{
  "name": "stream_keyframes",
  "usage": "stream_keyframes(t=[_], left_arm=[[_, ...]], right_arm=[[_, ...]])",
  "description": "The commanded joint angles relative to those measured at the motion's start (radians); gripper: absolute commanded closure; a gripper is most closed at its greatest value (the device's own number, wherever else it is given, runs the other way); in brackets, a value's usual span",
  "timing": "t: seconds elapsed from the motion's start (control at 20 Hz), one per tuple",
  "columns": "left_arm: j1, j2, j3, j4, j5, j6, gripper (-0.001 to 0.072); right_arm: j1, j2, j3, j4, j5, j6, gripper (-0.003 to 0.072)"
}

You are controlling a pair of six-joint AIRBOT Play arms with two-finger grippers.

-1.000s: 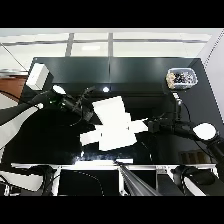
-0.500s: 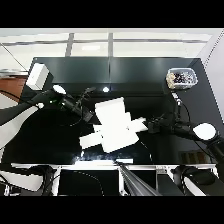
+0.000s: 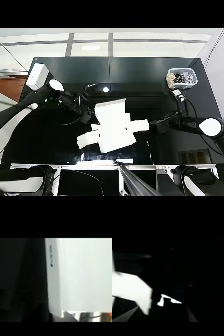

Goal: Fold the box and place the chain.

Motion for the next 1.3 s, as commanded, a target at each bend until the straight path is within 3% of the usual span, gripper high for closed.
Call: stream_keyframes(t=[0.0,0.05,0.2,0.3,0.4,0.5,0.75,0.95,1.25], left_arm=[[-0.089,0.174,-0.108,0.013,0.276,0.168,0.0684],[-0.117,0.204,-0.15,0.021,0.341,0.284,0.0684],[-0.177,0.199,-0.187,0.148,0.32,0.456,0.0684],[-0.193,0.191,-0.187,0.139,0.331,0.509,0.0685],[-0.196,0.18,-0.187,0.113,0.419,0.572,0.0685],[-0.193,0.163,-0.187,0.113,0.485,0.587,0.0683],[-0.19,0.13,-0.187,0.114,0.459,0.571,0.0684],[-0.18,0.129,-0.204,0.113,0.45,0.537,0.0685],[-0.161,0.129,-0.235,0.068,0.457,0.536,0.0685]], right_arm=[[-0.014,0.0,0.023,-0.289,-0.109,-0.002,-0.0023],[-0.014,0.0,0.023,-0.286,-0.161,-0.002,-0.0024],[-0.012,-0.006,0.021,-0.123,-0.196,-0.118,-0.0023],[-0.012,-0.01,0.005,0.08,-0.156,-0.375,-0.0023],[-0.012,-0.013,-0.032,0.277,-0.074,-0.654,-0.0024],[-0.012,-0.016,-0.075,0.38,0.032,-0.854,-0.0024],[-0.008,-0.018,-0.136,0.391,0.063,-0.958,-0.0024],[0.098,-0.024,-0.136,0.393,0.048,-0.99,-0.0024],[0.245,-0.121,-0.136,0.388,-0.093,-0.99,-0.0024]])
